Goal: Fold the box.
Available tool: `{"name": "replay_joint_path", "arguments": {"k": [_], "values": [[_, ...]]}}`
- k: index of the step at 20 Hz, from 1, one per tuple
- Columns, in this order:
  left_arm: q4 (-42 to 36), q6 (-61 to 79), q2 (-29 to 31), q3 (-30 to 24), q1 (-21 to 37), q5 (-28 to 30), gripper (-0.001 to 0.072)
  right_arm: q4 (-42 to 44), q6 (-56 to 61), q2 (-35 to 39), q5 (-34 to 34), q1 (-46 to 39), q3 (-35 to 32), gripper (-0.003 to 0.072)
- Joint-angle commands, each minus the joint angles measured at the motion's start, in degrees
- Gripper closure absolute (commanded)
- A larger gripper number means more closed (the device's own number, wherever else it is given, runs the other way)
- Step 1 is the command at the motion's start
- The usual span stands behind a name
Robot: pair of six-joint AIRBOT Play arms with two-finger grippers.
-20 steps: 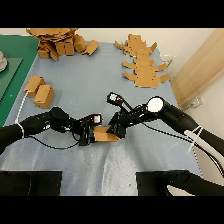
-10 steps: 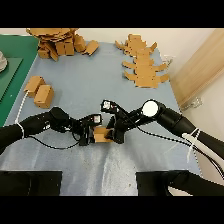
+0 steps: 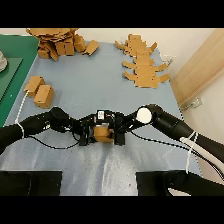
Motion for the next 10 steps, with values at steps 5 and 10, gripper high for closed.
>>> {"name": "replay_joint_path", "arguments": {"k": [5,10], "values": [[0.0,0.1,0.0,0.0,0.0,0.0,0.0375,-4.8,2.5,1.6,-0.8,1.2,0.0,0.0465],[0.0,0.1,0.0,0.0,0.0,0.0,0.0375,-6.3,3.0,2.9,-0.8,1.2,0.0,0.0551]]}}
